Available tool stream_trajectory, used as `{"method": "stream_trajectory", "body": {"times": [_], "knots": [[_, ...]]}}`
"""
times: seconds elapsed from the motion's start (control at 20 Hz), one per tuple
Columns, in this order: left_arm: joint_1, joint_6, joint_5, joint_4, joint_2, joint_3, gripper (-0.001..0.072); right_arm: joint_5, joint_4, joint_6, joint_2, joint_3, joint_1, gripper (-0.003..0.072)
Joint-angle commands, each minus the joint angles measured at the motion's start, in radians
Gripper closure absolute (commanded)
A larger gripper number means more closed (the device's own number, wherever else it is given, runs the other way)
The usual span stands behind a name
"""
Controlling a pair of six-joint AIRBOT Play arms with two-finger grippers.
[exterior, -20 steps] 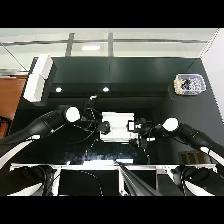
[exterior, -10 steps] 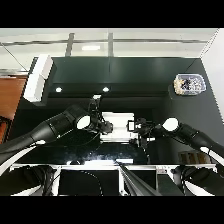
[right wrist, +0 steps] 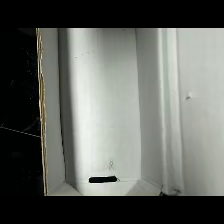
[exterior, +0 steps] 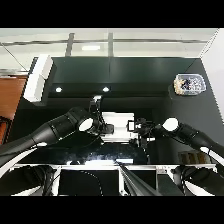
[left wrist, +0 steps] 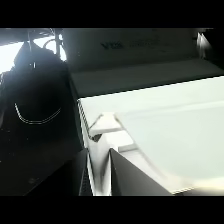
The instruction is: Fold the box and place the chain.
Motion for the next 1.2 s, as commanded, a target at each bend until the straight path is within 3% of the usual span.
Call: {"method": "stream_trajectory", "body": {"times": [0.0, 0.3, 1.1, 1.15], "knots": [[-0.004, -0.034, -0.027, 0.002, -0.020, 0.008, 0.0539, 0.000, 0.000, 0.000, 0.000, 0.000, 0.001, 0.0550], [-0.004, -0.071, -0.085, 0.022, -0.101, 0.074, 0.0539, 0.000, 0.000, 0.000, 0.000, 0.000, 0.001, 0.0550], [-0.005, -0.146, -0.103, 0.000, -0.173, 0.087, 0.0542, 0.000, 0.000, 0.000, 0.000, 0.000, 0.001, 0.0550], [-0.005, -0.146, -0.102, -0.002, -0.173, 0.087, 0.0605, 0.000, 0.000, 0.000, 0.000, 0.000, 0.001, 0.0550]]}}
